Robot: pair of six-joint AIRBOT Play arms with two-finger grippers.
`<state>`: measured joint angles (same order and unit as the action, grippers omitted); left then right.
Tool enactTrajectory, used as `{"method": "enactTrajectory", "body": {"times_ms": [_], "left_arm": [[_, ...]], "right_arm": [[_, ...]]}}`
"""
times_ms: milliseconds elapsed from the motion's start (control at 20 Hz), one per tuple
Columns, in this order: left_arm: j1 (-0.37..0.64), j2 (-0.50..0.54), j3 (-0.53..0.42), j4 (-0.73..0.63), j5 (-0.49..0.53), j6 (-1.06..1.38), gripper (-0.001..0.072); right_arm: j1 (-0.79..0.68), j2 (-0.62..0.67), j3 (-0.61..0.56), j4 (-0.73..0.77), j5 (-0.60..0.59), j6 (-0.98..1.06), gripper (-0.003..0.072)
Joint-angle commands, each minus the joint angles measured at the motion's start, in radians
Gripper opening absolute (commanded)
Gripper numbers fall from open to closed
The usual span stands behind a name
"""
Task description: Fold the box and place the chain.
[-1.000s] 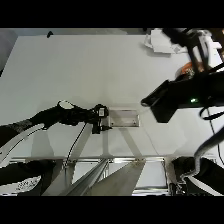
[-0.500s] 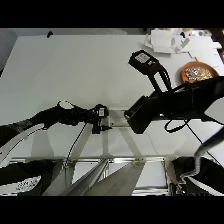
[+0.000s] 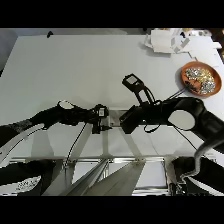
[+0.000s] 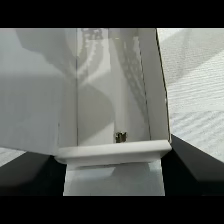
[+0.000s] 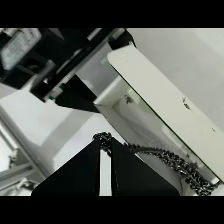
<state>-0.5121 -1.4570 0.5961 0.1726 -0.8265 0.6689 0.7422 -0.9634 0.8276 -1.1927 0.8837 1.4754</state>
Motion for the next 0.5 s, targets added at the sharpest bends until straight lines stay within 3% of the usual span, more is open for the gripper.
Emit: {"method": "enactTrajectory", "body": {"times_ms": [0, 100, 200, 450], "left_arm": [[0.000, 0.000, 0.000, 0.000, 0.000, 0.000, 0.0137], [0.000, 0.000, 0.000, 0.000, 0.000, 0.000, 0.0137], [0.000, 0.000, 0.000, 0.000, 0.000, 0.000, 0.0137], [0.000, 0.000, 0.000, 0.000, 0.000, 0.000, 0.0137]], "right_arm": [[0.000, -0.080, -0.040, 0.014, -0.069, -0.025, 0.0018], [0.001, -0.132, -0.040, 0.021, -0.066, -0.015, 0.0025], [0.000, -0.142, -0.040, 0.021, -0.068, -0.006, 0.0123], [-0.001, -0.073, -0.006, 0.004, -0.015, 0.021, 0.0123]]}}
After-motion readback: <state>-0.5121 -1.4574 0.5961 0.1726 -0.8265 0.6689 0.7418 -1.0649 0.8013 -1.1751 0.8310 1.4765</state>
